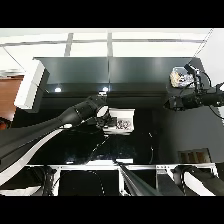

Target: Fold the box and place the chain.

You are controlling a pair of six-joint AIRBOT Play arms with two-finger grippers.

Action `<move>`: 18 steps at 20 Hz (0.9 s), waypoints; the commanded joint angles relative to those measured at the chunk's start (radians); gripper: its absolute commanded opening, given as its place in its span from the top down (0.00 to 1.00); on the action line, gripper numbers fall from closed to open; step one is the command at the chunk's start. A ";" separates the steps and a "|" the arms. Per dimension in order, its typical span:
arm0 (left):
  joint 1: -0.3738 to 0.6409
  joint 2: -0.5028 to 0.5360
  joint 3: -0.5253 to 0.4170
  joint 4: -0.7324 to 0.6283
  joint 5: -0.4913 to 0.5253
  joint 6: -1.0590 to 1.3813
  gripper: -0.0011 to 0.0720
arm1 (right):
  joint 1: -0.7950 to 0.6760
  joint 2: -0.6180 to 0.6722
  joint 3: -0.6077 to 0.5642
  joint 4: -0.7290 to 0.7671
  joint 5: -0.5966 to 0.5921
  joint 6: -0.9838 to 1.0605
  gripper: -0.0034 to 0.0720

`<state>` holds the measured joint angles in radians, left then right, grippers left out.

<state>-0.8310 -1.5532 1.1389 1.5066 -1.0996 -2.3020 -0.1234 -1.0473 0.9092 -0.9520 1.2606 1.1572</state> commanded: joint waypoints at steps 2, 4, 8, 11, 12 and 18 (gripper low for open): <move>0.001 0.002 0.033 0.003 0.014 -0.005 0.94 | -0.008 0.001 -0.001 -0.010 -0.026 -0.002 0.73; 0.000 0.007 0.069 0.008 -0.013 -0.006 0.62 | -0.007 0.001 -0.001 -0.010 -0.031 -0.002 0.73; -0.013 0.072 0.094 0.093 -0.082 0.007 0.27 | -0.008 0.001 -0.001 -0.014 -0.019 -0.002 0.73; -0.050 0.177 0.072 0.286 -0.175 0.105 0.26 | -0.008 0.001 -0.001 -0.038 -0.003 -0.002 0.73; -0.059 0.224 0.030 0.436 -0.249 0.102 0.26 | -0.008 0.001 -0.001 -0.046 0.002 -0.001 0.73; 0.192 0.549 -0.425 0.303 -0.009 0.103 0.21 | -0.008 0.001 -0.001 -0.043 0.006 0.011 0.73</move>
<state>-0.7547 -1.1416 0.8925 1.9381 -1.2907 -2.2745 -0.1307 -1.0473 0.9085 -0.9924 1.2640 1.1606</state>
